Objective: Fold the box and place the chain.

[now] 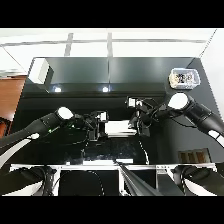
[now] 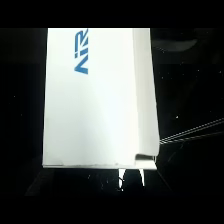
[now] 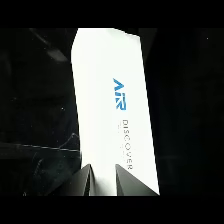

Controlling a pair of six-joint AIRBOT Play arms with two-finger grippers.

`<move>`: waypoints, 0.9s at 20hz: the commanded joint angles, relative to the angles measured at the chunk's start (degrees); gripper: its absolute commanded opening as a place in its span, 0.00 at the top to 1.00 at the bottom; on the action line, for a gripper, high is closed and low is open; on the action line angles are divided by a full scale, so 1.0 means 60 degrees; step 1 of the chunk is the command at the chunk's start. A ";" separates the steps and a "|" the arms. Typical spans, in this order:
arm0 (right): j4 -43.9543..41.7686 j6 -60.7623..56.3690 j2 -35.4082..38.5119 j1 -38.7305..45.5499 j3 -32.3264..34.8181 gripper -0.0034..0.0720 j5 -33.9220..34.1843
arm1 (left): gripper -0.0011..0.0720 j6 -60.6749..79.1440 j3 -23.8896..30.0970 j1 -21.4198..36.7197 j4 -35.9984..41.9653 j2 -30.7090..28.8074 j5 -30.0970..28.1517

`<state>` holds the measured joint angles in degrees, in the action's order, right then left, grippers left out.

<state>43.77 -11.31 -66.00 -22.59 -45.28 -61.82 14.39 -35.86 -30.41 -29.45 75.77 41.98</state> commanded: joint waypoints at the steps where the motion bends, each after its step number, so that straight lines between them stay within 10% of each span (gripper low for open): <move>1: 0.0000 0.0000 -0.0015 -0.0011 0.0000 0.72 -0.0011 | 0.45 0.0000 -0.0004 -0.0004 -0.0004 0.0000 -0.0004; 18: 0.0543 -0.0186 -0.0058 -0.0353 0.0561 0.68 0.0379 | 0.45 0.0000 -0.0004 -0.0004 -0.0004 0.0000 -0.0004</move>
<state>46.78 -11.99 -66.35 -24.69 -43.55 -60.47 14.41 -35.86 -30.41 -29.47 75.75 41.98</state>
